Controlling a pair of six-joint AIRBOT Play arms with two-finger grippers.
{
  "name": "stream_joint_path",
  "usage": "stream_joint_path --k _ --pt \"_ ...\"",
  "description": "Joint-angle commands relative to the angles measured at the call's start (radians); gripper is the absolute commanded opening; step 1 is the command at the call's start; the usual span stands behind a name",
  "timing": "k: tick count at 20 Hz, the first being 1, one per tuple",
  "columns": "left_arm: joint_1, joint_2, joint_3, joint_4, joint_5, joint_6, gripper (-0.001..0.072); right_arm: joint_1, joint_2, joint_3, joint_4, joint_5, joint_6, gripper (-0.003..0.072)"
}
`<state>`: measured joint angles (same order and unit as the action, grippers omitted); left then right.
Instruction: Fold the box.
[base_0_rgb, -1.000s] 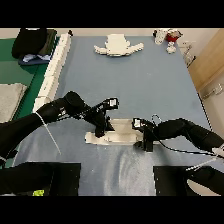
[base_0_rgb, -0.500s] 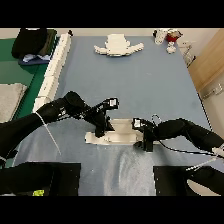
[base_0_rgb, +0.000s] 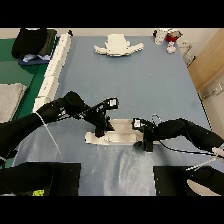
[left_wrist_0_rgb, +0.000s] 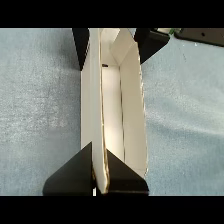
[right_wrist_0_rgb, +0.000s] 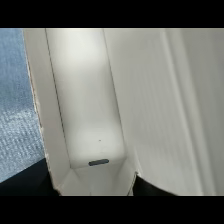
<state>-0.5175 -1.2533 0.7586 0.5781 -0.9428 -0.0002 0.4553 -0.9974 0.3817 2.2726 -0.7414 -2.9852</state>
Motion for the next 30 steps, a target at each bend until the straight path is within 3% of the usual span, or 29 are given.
stream_joint_path --k 1,4,5,6,9,10,11,12,14,16,17,19,20,21,23,27,30 --pt "0.000 0.000 0.000 -0.003 0.000 0.000 0.0014 0.001 -0.001 -0.001 -0.007 0.000 0.000 0.0499" --pt "0.000 0.000 0.000 -0.003 0.000 0.000 0.0030 0.001 -0.001 -0.001 -0.007 0.000 0.000 0.0499" --pt "0.000 0.000 0.000 -0.003 0.002 -0.001 0.0273 0.001 -0.001 -0.001 -0.007 0.000 0.000 0.0499" --pt "0.000 0.002 0.000 -0.003 0.007 -0.024 0.0423 0.001 -0.001 -0.001 -0.008 0.000 0.000 0.0499" --pt "0.008 0.021 0.003 0.034 0.015 -0.147 0.0425 0.001 -0.001 -0.001 -0.008 0.000 0.000 0.0499" --pt "0.015 0.041 0.003 0.077 0.004 -0.226 0.0605 0.001 -0.001 -0.001 -0.008 0.000 0.000 0.0499" --pt "0.026 0.064 0.003 0.130 -0.002 -0.346 0.0695 0.001 -0.001 -0.001 -0.009 0.000 0.000 0.0499" --pt "0.039 0.092 0.003 0.199 -0.017 -0.463 0.0695 0.001 -0.001 -0.001 -0.009 0.000 0.000 0.0499" --pt "0.074 0.152 0.003 0.331 -0.101 -0.732 0.0669 0.001 -0.001 -0.001 -0.009 0.000 0.000 0.0499" --pt "0.099 0.181 0.002 0.365 -0.235 -0.916 0.0225 0.001 -0.001 -0.001 -0.009 0.000 0.000 0.0499" --pt "0.100 0.181 0.002 0.350 -0.302 -0.949 0.0159 0.001 -0.001 -0.001 -0.009 0.000 0.000 0.0499" --pt "0.074 0.168 -0.014 0.230 -0.369 -1.021 0.0152 0.001 -0.001 -0.001 -0.009 0.000 0.000 0.0499" --pt "0.042 0.161 -0.031 0.120 -0.348 -1.031 0.0119 0.001 -0.001 -0.001 -0.009 0.000 0.000 0.0499" --pt "0.006 0.153 -0.039 0.015 -0.302 -1.020 0.0016 0.001 -0.001 -0.001 -0.009 0.000 0.000 0.0499" --pt "-0.062 0.121 -0.018 -0.116 -0.174 -0.983 0.0015 0.001 -0.001 -0.001 -0.010 0.000 0.000 0.0499" --pt "-0.051 0.018 0.088 -0.145 -0.027 -1.021 0.0014 0.001 -0.001 -0.001 -0.010 0.000 0.000 0.0499" --pt "-0.002 -0.051 0.112 -0.148 0.026 -1.049 0.0014 0.001 -0.001 -0.001 -0.010 0.000 0.000 0.0499"
